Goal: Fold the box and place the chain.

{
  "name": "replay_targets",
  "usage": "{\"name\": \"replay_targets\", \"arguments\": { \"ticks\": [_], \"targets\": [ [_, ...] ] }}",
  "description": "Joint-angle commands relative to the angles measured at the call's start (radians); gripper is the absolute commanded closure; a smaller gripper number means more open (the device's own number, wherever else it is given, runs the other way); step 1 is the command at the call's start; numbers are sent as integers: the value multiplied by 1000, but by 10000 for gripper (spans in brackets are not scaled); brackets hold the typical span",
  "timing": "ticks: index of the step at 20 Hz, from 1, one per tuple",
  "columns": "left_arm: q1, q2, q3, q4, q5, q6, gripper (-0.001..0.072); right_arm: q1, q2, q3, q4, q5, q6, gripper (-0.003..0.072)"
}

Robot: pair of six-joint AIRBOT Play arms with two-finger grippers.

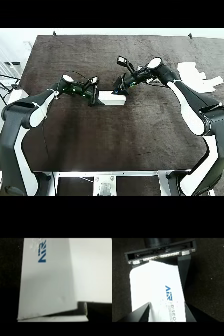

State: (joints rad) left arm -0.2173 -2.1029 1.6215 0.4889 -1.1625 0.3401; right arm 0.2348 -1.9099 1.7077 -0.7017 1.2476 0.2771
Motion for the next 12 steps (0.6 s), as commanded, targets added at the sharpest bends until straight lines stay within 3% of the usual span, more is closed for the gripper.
{"name": "replay_targets", "arguments": {
  "ticks": [1, 8, 12],
  "targets": [
    [0, 0, 0, 0, 0, 1, 360, 1, 0, 0, 1, 5, 0, 192],
    [0, 0, 0, 0, 0, 1, 360, 9, -1, -10, 0, 31, 0, 192],
    [0, 0, 0, 0, 0, 1, 360, 9, -13, -10, -32, -43, 0, 193]
  ]
}}
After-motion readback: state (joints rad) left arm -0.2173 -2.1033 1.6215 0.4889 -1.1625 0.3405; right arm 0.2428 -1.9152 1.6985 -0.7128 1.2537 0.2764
